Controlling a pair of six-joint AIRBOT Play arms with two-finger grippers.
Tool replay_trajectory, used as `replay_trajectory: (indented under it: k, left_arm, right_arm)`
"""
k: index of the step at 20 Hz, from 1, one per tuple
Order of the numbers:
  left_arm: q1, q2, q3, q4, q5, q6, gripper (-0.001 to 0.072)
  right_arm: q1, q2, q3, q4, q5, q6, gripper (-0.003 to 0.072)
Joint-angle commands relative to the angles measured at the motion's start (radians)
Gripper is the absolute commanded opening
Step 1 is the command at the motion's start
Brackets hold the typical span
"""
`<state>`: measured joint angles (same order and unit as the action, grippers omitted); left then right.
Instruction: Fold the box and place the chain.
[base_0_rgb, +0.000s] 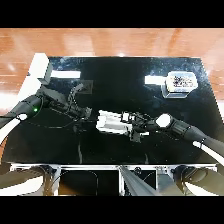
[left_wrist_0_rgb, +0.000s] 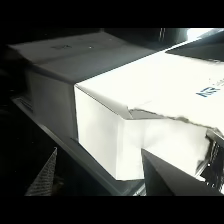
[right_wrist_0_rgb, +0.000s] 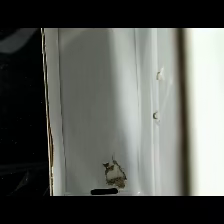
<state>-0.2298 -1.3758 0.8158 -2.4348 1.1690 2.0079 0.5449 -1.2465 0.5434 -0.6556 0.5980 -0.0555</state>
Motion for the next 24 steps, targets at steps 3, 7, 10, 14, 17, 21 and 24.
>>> replay_trajectory:
  k: [3, 7, 10, 14, 17, 21, 24]
  left_arm:
    - [-0.068, 0.001, 0.002, -0.002, -0.068, -0.043, 0.0616]
    - [-0.134, 0.021, 0.002, 0.012, -0.172, -0.079, 0.0614]
    - [-0.188, 0.067, 0.001, 0.097, -0.246, -0.151, 0.0612]
    - [-0.259, 0.123, 0.001, 0.285, -0.320, -0.307, 0.0612]
    - [-0.311, 0.127, 0.001, 0.329, -0.351, -0.322, 0.0612]
    - [-0.308, 0.127, 0.001, 0.333, -0.335, -0.323, 0.0612]
    - [-0.309, 0.126, 0.000, 0.332, -0.336, -0.323, 0.0611]
  right_arm:
    - [0.000, 0.000, 0.000, 0.000, 0.000, 0.000, 0.0394]
    - [0.000, 0.000, 0.000, 0.000, 0.000, 0.000, 0.0394]
    - [0.000, 0.000, 0.000, 0.000, 0.000, 0.000, 0.0394]
    - [0.000, 0.000, 0.000, 0.000, 0.000, 0.000, 0.0394]
    - [0.000, 0.000, 0.000, 0.000, 0.000, 0.000, 0.0394]
    - [0.000, 0.000, 0.000, 0.000, 0.000, 0.000, 0.0394]
    - [0.000, 0.000, 0.000, 0.000, 0.000, 0.000, 0.0394]
